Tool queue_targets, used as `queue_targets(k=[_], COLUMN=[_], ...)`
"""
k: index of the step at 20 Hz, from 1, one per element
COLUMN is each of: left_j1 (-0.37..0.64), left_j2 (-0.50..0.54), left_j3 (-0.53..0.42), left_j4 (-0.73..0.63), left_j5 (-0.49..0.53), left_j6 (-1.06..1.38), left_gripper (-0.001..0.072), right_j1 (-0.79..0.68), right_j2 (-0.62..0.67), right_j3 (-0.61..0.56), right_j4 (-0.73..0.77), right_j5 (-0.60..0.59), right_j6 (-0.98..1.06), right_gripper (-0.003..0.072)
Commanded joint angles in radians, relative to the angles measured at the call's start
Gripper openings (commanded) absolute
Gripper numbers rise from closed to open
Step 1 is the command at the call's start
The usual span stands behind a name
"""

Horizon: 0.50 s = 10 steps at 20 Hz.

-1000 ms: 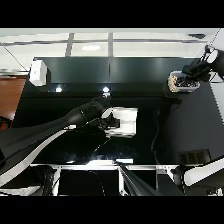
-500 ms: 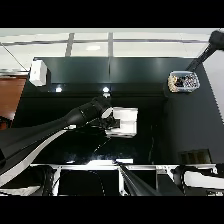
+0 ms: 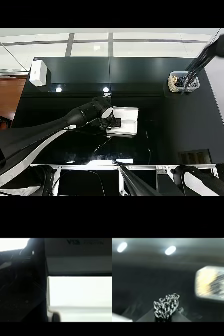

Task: Fold the box and place the chain.

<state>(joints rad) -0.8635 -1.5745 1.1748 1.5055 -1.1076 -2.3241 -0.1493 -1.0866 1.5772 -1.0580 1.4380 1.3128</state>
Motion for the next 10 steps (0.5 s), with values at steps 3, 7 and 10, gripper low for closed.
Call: queue_targets(k=[3, 7, 10], left_j1=[0.001, 0.001, 0.001], left_j2=[0.000, 0.000, 0.000], left_j3=[0.000, 0.000, 0.000], left_j4=[0.000, 0.000, 0.000], left_j5=[0.010, 0.010, 0.007], left_j6=[0.001, 0.001, 0.001], left_gripper=[0.0027, 0.0027, 0.0027], right_j1=[0.148, 0.268, 0.345], right_j2=[0.171, 0.172, 0.167], right_j3=[-0.339, -0.463, -0.528], right_j4=[0.214, 0.352, 0.400], right_j5=[0.119, 0.073, -0.032], right_j6=[-0.055, -0.076, -0.079], right_gripper=[0.0006, 0.0005, 0.0004])
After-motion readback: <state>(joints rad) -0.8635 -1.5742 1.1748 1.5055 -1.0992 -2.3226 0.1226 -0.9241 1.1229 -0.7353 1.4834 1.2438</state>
